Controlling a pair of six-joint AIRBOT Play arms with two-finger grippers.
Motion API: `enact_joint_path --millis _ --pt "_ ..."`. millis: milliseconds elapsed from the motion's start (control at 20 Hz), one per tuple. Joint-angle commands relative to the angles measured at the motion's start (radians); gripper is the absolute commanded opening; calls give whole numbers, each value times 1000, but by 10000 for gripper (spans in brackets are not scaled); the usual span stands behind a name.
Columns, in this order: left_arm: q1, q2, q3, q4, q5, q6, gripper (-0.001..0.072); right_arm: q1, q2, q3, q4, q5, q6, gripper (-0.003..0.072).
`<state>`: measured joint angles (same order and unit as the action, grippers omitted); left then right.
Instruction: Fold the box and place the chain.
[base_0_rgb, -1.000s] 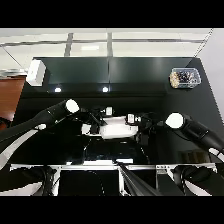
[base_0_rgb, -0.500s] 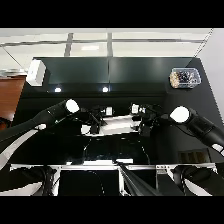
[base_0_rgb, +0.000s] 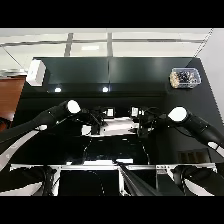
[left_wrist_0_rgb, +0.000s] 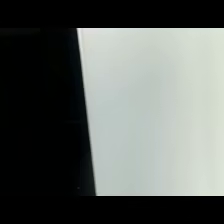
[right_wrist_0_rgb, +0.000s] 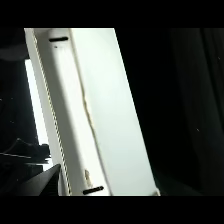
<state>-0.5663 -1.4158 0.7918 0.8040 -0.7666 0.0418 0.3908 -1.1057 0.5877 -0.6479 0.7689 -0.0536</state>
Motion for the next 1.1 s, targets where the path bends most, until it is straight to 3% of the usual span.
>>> enact_joint_path --millis 0,300,1050 --pt "-2 0 0 0 0 0 27 2 -36 -9 53 40 -79 620" --pt "-2 0 0 -1 0 0 27 2 -44 -91 121 34 -180 619" --pt "-2 0 0 0 0 0 27 2 -109 -92 123 -47 -237 619"
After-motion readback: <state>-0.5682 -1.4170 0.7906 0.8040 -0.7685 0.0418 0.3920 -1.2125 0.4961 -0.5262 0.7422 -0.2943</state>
